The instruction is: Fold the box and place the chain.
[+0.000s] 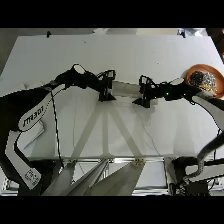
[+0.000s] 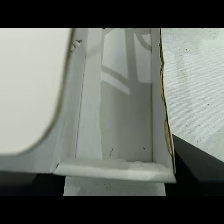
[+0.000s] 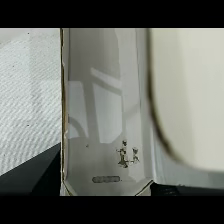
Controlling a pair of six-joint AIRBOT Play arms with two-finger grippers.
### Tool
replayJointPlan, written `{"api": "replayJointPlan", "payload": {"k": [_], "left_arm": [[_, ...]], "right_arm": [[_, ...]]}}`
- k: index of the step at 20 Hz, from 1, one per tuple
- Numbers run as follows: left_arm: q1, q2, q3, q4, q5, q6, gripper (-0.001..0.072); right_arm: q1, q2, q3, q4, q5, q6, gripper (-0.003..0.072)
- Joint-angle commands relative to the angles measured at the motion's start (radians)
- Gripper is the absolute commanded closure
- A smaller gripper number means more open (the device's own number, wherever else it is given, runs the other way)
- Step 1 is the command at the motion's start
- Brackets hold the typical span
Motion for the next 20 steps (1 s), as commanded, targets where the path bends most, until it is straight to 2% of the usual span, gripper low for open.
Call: {"api": "replayJointPlan", "payload": {"k": [1, 2, 3, 7, 10, 15, 18, 20], "left_arm": [[0.000, -0.001, 0.000, -0.001, 0.004, -0.001, 0.0394], [0.000, -0.001, 0.000, -0.001, 0.004, -0.001, 0.0394], [0.000, -0.001, 0.000, -0.001, 0.004, -0.001, 0.0394], [0.002, -0.001, 0.000, -0.001, 0.004, -0.002, 0.0393], [0.003, -0.001, 0.000, -0.001, 0.004, -0.002, 0.0393], [0.003, -0.001, 0.000, -0.001, 0.004, -0.003, 0.0393], [0.003, -0.001, 0.000, -0.001, 0.005, -0.004, 0.0394], [0.003, -0.001, 0.000, -0.001, 0.005, -0.005, 0.0394]], "right_arm": [[0.001, 0.000, 0.000, 0.000, 0.006, 0.000, 0.0176], [0.000, 0.000, 0.000, 0.000, 0.005, 0.000, 0.0006], [0.000, 0.001, 0.000, 0.000, 0.002, 0.000, -0.0009], [0.000, 0.021, 0.000, -0.016, 0.000, 0.000, -0.0003], [0.000, 0.060, 0.000, -0.102, -0.019, 0.014, -0.0001], [0.000, 0.161, 0.000, -0.290, -0.051, 0.137, 0.0001], [-0.001, 0.235, 0.000, -0.461, -0.051, 0.246, 0.0003], [0.000, 0.277, 0.000, -0.578, -0.049, 0.335, 0.0036]]}}
